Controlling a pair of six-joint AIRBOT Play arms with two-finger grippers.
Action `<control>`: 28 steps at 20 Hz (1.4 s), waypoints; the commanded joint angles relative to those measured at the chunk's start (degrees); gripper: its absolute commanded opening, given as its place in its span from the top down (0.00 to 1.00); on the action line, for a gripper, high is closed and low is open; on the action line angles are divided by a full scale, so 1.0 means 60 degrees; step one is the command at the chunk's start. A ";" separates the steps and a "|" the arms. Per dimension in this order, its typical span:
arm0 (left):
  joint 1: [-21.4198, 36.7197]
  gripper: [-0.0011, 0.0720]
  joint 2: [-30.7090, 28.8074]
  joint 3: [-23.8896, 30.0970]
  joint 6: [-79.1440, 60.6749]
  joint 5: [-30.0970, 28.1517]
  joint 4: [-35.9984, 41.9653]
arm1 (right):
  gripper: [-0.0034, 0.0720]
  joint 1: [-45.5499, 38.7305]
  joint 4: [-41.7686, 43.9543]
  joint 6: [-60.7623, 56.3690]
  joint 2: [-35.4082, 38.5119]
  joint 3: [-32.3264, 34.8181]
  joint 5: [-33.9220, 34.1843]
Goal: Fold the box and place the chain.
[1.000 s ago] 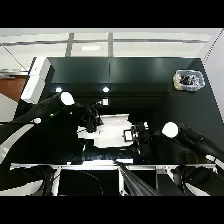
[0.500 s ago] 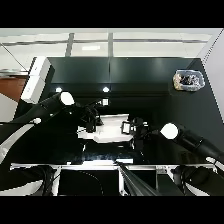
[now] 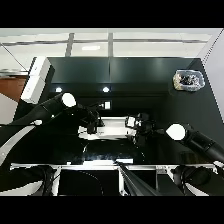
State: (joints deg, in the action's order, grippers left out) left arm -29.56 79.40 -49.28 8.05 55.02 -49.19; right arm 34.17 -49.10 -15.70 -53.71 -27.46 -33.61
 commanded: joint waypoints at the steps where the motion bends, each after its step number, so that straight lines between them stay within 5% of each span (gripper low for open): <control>1: -0.0178 0.95 -0.0015 0.0000 -0.0233 -0.0233 -0.0044 | 0.02 -0.0266 -0.0080 -0.0317 0.0040 -0.0011 0.0718; 8: -0.0168 0.95 -0.0018 0.0000 -0.0200 -0.0233 -0.0040 | 0.02 -0.0572 -0.0040 -0.0160 0.0022 -0.0007 -0.0149; 12: -0.0164 0.94 -0.0022 -0.0004 -0.0204 -0.0233 -0.0040 | 0.02 -0.0561 0.1504 0.2044 -0.0510 -0.0007 -0.1228; 28: -0.0164 0.94 -0.0018 0.0000 -0.0200 -0.0164 -0.0047 | 0.02 -0.0594 0.2634 0.4452 -0.2164 -0.0007 -0.0994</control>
State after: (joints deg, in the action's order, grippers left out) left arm -30.61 79.29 -49.28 6.83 54.13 -49.47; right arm 30.74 -33.71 10.20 -66.19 -27.55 -40.10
